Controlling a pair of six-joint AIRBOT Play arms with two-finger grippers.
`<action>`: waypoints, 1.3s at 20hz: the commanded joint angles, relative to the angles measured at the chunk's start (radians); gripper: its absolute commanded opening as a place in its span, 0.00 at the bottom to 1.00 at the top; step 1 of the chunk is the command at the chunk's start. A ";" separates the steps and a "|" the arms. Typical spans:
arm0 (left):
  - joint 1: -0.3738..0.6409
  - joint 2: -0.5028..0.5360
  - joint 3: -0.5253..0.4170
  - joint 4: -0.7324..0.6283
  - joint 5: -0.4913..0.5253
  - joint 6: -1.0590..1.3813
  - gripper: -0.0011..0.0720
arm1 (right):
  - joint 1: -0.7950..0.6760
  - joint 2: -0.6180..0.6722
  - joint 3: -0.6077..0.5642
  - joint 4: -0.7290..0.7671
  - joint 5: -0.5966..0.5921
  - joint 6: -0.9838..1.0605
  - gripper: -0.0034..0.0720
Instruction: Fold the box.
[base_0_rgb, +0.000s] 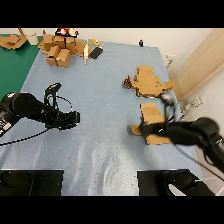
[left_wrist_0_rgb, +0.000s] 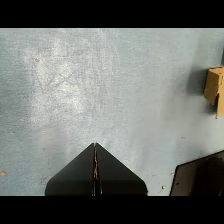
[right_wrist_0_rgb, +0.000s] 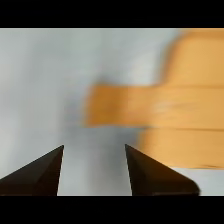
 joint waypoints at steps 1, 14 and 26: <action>0.001 0.001 0.000 -0.014 0.003 0.019 0.03 | -0.315 -0.068 0.123 -0.334 -0.143 -0.139 0.81; 0.001 0.001 0.000 -0.026 0.034 0.070 0.04 | -0.890 -0.756 0.465 -0.059 -0.140 -0.671 0.81; 0.001 0.001 0.000 -0.126 0.059 0.185 0.67 | -0.893 -0.850 0.465 0.248 -0.267 -0.863 0.17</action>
